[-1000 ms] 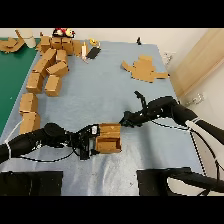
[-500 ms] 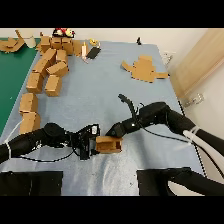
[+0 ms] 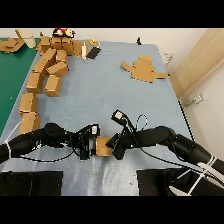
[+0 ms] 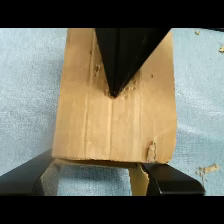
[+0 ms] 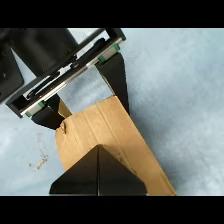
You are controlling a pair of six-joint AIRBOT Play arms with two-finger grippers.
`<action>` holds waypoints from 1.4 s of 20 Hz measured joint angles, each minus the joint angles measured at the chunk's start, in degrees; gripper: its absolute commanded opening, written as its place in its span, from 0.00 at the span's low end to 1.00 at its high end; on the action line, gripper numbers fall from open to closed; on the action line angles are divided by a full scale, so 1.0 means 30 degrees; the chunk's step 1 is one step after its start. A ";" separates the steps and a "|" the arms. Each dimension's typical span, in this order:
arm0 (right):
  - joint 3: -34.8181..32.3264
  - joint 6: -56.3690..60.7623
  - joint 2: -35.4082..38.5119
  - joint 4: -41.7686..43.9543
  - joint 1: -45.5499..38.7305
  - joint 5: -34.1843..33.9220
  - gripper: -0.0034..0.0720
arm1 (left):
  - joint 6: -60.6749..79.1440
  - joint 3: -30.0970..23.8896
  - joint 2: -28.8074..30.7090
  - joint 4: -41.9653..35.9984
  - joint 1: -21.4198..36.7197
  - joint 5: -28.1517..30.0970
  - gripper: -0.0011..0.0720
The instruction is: Fold the box.
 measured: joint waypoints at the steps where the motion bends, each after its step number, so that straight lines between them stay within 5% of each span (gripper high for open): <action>1: -0.0102 -0.0007 0.0291 -0.0554 0.0444 0.0525 0.08 | 0.0000 0.0000 0.0000 -0.0007 0.0000 -0.0007 0.73; 2: -0.0182 -0.0022 0.0627 -0.1107 0.0896 0.0976 0.08 | 0.0000 0.0000 0.0000 -0.0007 0.0000 -0.0007 0.73; 4: -0.0270 -0.0029 0.1348 -0.2055 0.1661 0.1545 0.38 | 0.0000 0.0000 0.0000 0.0000 0.0000 0.0000 0.73; 5: -0.0299 -0.0036 0.1712 -0.2652 0.2025 0.1712 0.45 | 0.0000 0.0000 0.0000 -0.0007 0.0000 0.0000 0.73; 8: -0.0342 -0.0036 0.2353 -0.4590 0.2703 0.1974 0.46 | 0.0000 0.0000 0.0000 -0.0007 0.0000 0.0000 0.73; 10: -0.0357 -0.0044 0.2535 -0.5508 0.2892 0.1982 0.64 | 0.0000 0.0007 0.0000 0.0000 0.0000 0.0000 0.73; 28: -0.0364 -0.3388 0.1880 -0.9151 0.3949 0.1843 0.63 | 0.0007 0.0000 0.0000 0.0000 0.0000 -0.0007 0.73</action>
